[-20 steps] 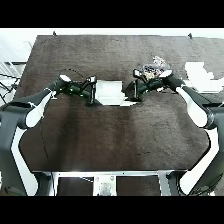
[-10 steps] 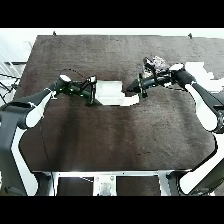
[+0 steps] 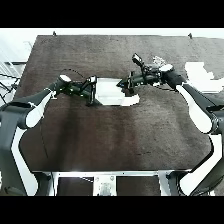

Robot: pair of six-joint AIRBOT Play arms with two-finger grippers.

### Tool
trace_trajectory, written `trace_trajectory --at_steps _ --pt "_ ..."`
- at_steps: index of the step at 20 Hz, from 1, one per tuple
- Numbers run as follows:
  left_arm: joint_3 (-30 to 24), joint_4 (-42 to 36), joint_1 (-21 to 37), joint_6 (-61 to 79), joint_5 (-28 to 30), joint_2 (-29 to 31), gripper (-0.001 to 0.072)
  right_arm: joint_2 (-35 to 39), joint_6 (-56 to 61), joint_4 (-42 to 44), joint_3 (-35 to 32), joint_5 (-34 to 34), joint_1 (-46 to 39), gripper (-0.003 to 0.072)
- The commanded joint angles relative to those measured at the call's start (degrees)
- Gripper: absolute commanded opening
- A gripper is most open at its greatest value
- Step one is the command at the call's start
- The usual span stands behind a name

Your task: Fold the box and place the chain.

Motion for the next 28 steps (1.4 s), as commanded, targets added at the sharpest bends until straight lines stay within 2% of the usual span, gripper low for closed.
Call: trace_trajectory --at_steps 1,5,18,22,25,26,28 --pt "0.0 -0.02 0.0 0.0 0.0 0.02 0.0285 -1.16 3.37 -0.09 0.02 -7.15 0.28 0.0013" --pt "0.0 -0.02 0.0 0.0 0.02 0.02 0.0285 -2.93 8.83 -2.73 0.02 -10.27 0.28 0.0013" --pt "0.0 -0.02 0.0 0.02 0.04 0.02 0.0286 -3.45 8.87 -4.15 0.55 -10.23 0.39 0.0014" --pt "0.0 -0.02 0.0 0.0 0.07 0.02 0.0285 2.21 8.37 -5.66 0.5 -9.09 -0.17 0.0013" --pt "0.0 -0.02 0.0 0.0 0.09 0.02 0.0285 8.5 8.5 -13.35 0.46 -7.15 -0.26 0.0014" --pt "0.0 -0.02 0.0 0.0 0.07 0.02 0.0286 10.05 8.57 -16.59 0.46 -6.56 -0.24 0.0107" --pt "0.0 -0.02 0.0 0.0 0.07 0.02 0.0285 11.39 8.55 -23.37 0.48 -3.78 -0.24 0.0579"
